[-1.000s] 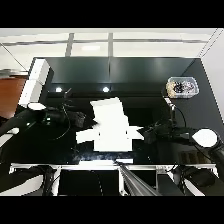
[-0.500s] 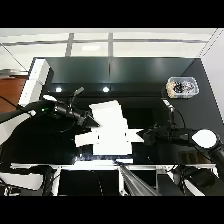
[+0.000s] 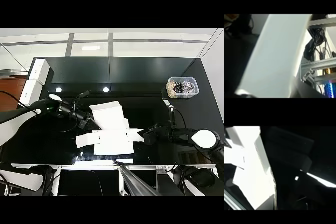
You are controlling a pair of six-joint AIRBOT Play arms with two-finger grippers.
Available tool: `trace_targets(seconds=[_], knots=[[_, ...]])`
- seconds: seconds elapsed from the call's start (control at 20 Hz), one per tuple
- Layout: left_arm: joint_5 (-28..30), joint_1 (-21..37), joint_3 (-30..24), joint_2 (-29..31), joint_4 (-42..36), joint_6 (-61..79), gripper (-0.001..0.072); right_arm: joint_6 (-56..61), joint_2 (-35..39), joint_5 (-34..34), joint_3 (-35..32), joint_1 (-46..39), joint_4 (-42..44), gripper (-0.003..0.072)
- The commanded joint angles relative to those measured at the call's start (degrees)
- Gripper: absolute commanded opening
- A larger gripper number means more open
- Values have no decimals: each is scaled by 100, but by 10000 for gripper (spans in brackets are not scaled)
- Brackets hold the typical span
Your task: Fold the box and place the chain.
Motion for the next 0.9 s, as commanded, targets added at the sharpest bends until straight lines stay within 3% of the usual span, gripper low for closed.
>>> trace_targets(seconds=[0.0,0.15,0.25,0.3,0.35,0.4,0.45,0.65,0.85], knots=[[-9,-125,7,-7,37,181,352,26,7,-28,0,4,-122,24],[-7,-310,37,-7,175,216,331,28,7,-50,0,4,-136,24],[-2,-343,138,-7,435,293,95,101,7,-35,0,7,-138,24],[-11,-328,186,-7,511,291,37,146,7,-35,0,4,-136,30],[-37,-304,232,-4,544,275,32,177,7,-61,2,0,-146,289],[-68,-273,284,-2,566,271,32,295,7,-68,26,-55,-293,664],[-133,-247,332,7,570,269,31,439,9,63,125,-175,-629,720],[275,-295,398,391,678,273,26,448,22,935,1019,-1001,-2345,720],[1604,-507,66,1519,1722,492,26,-289,20,1130,1471,-1357,-3506,720]])
